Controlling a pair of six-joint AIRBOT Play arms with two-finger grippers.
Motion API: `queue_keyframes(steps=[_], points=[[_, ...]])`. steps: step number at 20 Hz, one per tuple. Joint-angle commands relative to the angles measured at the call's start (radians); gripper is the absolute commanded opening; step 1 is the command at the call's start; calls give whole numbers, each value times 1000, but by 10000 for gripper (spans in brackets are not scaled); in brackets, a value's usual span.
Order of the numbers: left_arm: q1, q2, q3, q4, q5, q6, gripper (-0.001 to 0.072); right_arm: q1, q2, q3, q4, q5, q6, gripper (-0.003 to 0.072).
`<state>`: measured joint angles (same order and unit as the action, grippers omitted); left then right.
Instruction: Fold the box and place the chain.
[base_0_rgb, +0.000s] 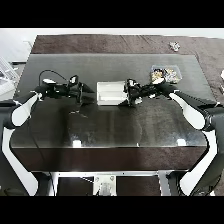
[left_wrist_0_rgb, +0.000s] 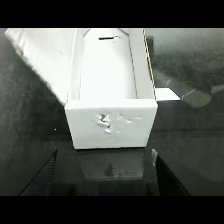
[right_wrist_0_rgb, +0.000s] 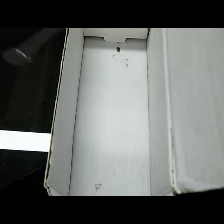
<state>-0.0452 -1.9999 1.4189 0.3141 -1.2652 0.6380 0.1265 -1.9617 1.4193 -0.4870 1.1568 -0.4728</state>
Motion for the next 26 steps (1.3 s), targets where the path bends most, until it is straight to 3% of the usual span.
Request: queue_keyframes(steps=[1, 8, 16, 26], points=[[-22, -1, 3, 8, 72, -2, 720, 0, 0, 0, 0, 0, 0, 590], [-18, -1, 6, -6, 50, -79, 720, 1, 0, 0, 0, 0, 0, 590], [-21, -58, 89, 24, -35, -122, 720, 1, 0, 0, 0, 0, 1, 591], [-22, -66, 91, 17, -53, -122, 720, 1, 0, 0, 0, 0, 1, 590]])
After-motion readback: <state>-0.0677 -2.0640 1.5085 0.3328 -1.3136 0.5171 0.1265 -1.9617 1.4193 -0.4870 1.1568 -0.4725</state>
